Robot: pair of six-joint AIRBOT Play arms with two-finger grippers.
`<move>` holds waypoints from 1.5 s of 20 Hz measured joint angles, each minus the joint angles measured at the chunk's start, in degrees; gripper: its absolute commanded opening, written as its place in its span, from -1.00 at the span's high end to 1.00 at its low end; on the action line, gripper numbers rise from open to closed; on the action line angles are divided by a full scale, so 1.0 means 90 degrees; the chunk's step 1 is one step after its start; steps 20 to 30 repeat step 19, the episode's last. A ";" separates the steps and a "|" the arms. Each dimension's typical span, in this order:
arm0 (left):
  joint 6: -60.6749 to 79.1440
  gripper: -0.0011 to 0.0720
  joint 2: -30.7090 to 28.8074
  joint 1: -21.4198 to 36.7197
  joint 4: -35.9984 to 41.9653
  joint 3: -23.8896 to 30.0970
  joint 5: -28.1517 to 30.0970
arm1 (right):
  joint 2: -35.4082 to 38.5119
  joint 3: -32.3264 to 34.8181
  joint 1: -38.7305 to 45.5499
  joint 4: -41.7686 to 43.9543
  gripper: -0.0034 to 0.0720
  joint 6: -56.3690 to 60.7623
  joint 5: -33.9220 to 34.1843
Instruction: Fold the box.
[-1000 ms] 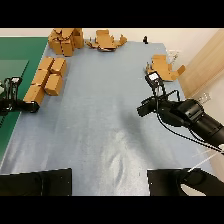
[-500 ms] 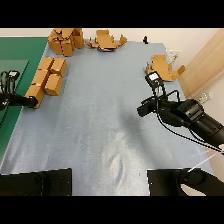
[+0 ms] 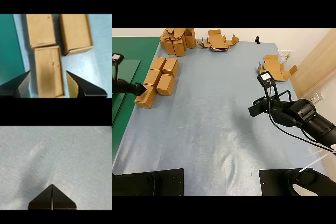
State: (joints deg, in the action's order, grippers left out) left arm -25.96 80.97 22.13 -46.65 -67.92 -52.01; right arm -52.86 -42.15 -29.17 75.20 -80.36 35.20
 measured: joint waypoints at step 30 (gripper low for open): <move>-0.0928 0.92 -0.1212 -0.4051 0.1494 -0.0542 -0.3079 | -0.0066 -0.0595 -0.0330 0.3245 0.89 -0.2140 0.0197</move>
